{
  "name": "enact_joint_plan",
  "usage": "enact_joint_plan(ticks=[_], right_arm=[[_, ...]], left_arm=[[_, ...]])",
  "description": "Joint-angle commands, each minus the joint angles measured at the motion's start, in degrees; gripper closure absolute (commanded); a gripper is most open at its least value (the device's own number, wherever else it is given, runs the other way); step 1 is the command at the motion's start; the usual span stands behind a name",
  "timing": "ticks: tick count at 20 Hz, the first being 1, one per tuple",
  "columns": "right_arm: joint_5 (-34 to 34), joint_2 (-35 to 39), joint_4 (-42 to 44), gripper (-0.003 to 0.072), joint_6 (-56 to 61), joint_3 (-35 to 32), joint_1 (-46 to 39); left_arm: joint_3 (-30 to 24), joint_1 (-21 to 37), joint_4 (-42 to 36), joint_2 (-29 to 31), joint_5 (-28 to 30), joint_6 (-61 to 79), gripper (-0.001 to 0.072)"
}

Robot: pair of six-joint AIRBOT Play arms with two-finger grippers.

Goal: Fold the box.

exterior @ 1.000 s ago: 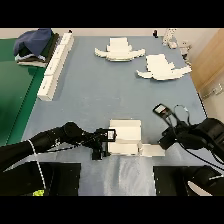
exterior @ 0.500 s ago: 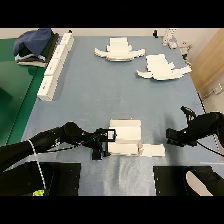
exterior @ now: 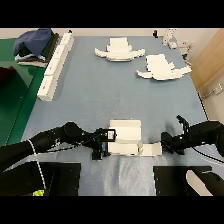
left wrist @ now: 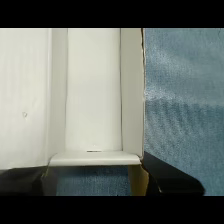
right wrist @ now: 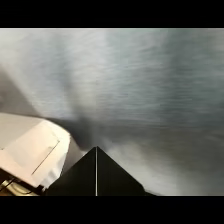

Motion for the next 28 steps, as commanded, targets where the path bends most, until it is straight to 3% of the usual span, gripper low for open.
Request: enact_joint_plan(ticks=[1,9,11,12,15,19,22,28], right_arm=[[-1.60,2.38,5.53,0.0690,-2.01,-0.61,0.87],[-0.55,4.55,5.95,0.0665,-2.82,-0.55,8.11],[-0.02,4.55,6.03,0.0422,-2.86,0.31,9.40],[0.15,4.55,6.03,0.0415,-2.84,1.14,9.88],[0.52,4.55,6.62,0.0229,-2.84,3.80,11.32],[4.07,4.35,6.99,0.0228,-2.54,4.37,17.27],[10.97,4.31,5.88,0.0233,1.44,4.39,24.74],[18.80,4.07,-6.78,0.0260,22.47,7.78,40.92]], left_arm=[[0.04,-0.02,0.00,0.02,0.02,0.02,0.0258],[0.04,-0.02,0.00,0.02,0.00,0.02,0.0258],[0.04,-0.02,0.00,0.02,0.02,0.02,0.0258],[0.04,-0.02,0.00,0.02,0.00,0.02,0.0258],[0.04,-0.02,0.00,0.02,0.02,0.02,0.0258],[0.07,-0.02,0.00,0.02,0.02,0.02,0.0258],[0.04,-0.02,0.00,0.02,0.00,0.02,0.0258],[0.04,-0.02,0.00,0.02,0.00,0.02,0.0258]])
